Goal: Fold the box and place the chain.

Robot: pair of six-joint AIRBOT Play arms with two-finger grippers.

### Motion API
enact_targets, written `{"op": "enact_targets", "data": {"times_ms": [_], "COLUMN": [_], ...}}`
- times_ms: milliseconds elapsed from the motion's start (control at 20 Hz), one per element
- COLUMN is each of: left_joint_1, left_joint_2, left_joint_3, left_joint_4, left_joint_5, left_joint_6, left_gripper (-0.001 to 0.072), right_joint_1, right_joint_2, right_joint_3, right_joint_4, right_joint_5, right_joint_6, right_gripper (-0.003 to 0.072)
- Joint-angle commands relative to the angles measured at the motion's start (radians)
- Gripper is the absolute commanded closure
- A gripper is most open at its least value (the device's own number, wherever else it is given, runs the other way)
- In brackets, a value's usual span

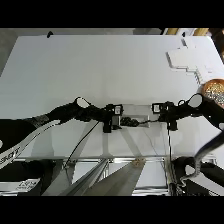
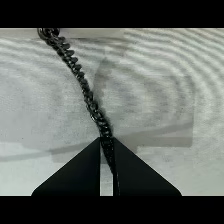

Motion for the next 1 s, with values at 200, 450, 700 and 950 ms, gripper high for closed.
{"op": "enact_targets", "data": {"times_ms": [200, 450, 700, 950], "left_joint_1": [0.001, 0.001, 0.001, 0.001], "left_joint_2": [0.001, 0.001, 0.001, 0.001], "left_joint_3": [0.001, 0.001, 0.001, 0.001], "left_joint_4": [0.0, 0.0, 0.0, 0.0], "left_joint_5": [0.0, 0.0, 0.0, 0.0], "left_joint_6": [0.0, 0.0, 0.0, 0.0], "left_gripper": [0.0435, 0.0435, 0.0435, 0.0435], "right_joint_1": [0.001, 0.02, 0.197, 0.44], "right_joint_2": [0.115, 0.341, 0.43, 0.413], "right_joint_3": [0.0, 0.0, 0.0, 0.0], "right_joint_4": [-0.015, 0.15, 0.43, 0.453], "right_joint_5": [0.113, 0.185, 0.137, -0.163], "right_joint_6": [0.053, 0.253, 0.284, 0.447], "right_gripper": [0.0674, 0.0674, 0.0674, 0.0674]}}
